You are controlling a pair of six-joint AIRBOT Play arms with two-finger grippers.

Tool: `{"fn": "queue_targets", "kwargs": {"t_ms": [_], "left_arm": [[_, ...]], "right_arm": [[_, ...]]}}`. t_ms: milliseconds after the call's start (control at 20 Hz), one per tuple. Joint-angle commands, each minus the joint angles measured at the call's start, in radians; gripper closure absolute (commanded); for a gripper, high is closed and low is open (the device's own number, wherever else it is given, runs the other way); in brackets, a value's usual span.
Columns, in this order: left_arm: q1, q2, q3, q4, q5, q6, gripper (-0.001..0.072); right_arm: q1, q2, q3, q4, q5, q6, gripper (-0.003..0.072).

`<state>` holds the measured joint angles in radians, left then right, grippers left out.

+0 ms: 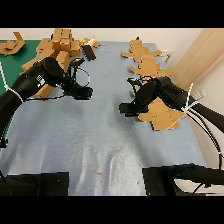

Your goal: Fold the box.

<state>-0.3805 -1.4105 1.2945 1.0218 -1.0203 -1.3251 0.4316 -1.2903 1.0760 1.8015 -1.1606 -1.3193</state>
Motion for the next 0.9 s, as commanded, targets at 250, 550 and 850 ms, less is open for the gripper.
{"fn": "queue_targets", "kwargs": {"t_ms": [250, 550, 850], "left_arm": [[0.000, 0.000, 0.001, -0.034, 0.122, 0.000, 0.0700], [0.000, 0.000, 0.001, -0.034, 0.120, -0.002, 0.0700], [0.000, 0.000, 0.001, -0.035, 0.093, -0.008, 0.0698]], "right_arm": [[-0.103, -0.003, 0.077, -0.376, -0.111, 0.035, 0.0677], [-0.746, -0.014, 0.258, -0.370, -0.222, -0.150, 0.0245], [-1.239, -0.164, 0.259, -0.079, -0.136, -0.473, 0.0183]]}}
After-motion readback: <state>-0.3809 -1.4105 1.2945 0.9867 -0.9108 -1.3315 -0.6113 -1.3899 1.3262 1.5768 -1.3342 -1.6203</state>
